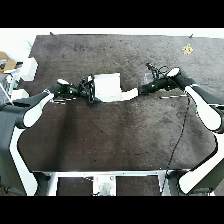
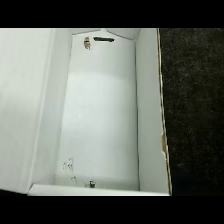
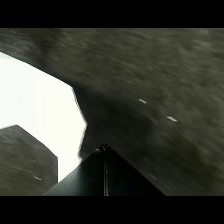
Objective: Fold the box and place the chain.
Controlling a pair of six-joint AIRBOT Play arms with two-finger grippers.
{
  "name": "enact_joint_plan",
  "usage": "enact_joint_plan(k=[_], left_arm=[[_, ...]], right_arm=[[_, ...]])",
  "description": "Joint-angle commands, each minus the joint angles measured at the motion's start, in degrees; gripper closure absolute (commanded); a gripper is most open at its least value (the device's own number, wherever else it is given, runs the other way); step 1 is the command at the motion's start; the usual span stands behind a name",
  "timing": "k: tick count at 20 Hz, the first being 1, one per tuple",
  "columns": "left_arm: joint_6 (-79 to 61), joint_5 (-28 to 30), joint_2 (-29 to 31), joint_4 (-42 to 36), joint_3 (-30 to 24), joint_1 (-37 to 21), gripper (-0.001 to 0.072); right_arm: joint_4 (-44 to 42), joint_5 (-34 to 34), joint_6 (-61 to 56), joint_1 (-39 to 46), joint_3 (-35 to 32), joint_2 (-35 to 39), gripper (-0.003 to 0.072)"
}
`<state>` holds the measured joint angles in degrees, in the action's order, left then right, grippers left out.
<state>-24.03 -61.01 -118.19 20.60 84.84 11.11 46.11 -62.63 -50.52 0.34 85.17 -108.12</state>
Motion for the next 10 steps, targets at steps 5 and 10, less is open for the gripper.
enact_joint_plan(k=[5,10], left_arm=[[0.0,0.0,0.0,-0.1,0.0,0.0,0.0362],[0.0,0.0,0.0,-0.1,0.0,0.0,0.0362]], right_arm=[[-14.0,-8.5,6.0,1.0,-0.1,-0.8,0.0188],[-17.6,-7.8,6.0,-0.3,0.4,-0.8,0.0188]])
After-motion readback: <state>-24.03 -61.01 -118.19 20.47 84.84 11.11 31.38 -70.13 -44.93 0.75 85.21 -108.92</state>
